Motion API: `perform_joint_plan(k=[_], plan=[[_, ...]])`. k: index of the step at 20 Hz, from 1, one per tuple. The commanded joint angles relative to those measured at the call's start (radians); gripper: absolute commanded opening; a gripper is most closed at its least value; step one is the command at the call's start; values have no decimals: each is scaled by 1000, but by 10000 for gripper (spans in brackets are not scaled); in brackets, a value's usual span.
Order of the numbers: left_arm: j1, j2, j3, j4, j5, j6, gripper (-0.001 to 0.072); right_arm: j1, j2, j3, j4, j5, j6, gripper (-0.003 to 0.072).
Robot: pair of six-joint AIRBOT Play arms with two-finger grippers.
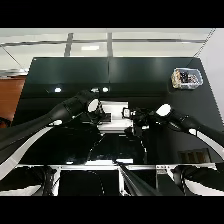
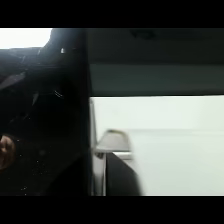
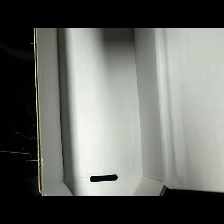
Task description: Fold the box and place the chain.
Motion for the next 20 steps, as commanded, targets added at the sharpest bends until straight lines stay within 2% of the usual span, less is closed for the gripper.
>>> perform_joint_plan(k=[1, 4, 5, 6, 7, 8, 11, 13, 15, 16, 18, 19, 20], plan=[[-1, -1, 2, -9, 10, 2, 24, 0, -1, 0, 2, 1, 0, 474], [0, -1, 5, -9, 9, 2, 24, 0, -1, 0, 2, 1, 0, 474], [0, -1, 7, -10, 8, 1, 59, 0, -1, 0, 2, 1, 0, 474], [1, -1, 8, -9, 4, 1, 218, 0, -1, 0, 2, 1, 0, 474], [1, -1, 8, -5, -6, 1, 433, 0, -1, 0, 2, 1, 0, 473], [1, -1, 8, 6, -17, 0, 527, 0, -1, 0, 2, 1, 0, 474], [1, -3, 8, 25, -19, -3, 527, 0, -1, 0, 2, 1, 0, 474], [0, -11, 10, 24, -5, -3, 521, 0, -1, 0, 2, 1, 0, 474], [0, -19, 11, 16, -7, -3, 461, 0, -1, 0, 2, 1, 0, 474], [0, -20, 11, 16, -8, -3, 457, 0, -1, 0, 2, 1, 0, 474], [0, -19, 11, 15, -6, -3, 214, 0, -1, 0, 2, 1, 0, 474], [0, -19, 11, 15, -7, -3, 175, 0, -1, 0, 2, 1, 0, 474], [0, -19, 11, 15, -7, 0, 20, 0, -1, 0, 2, 1, 0, 473]])
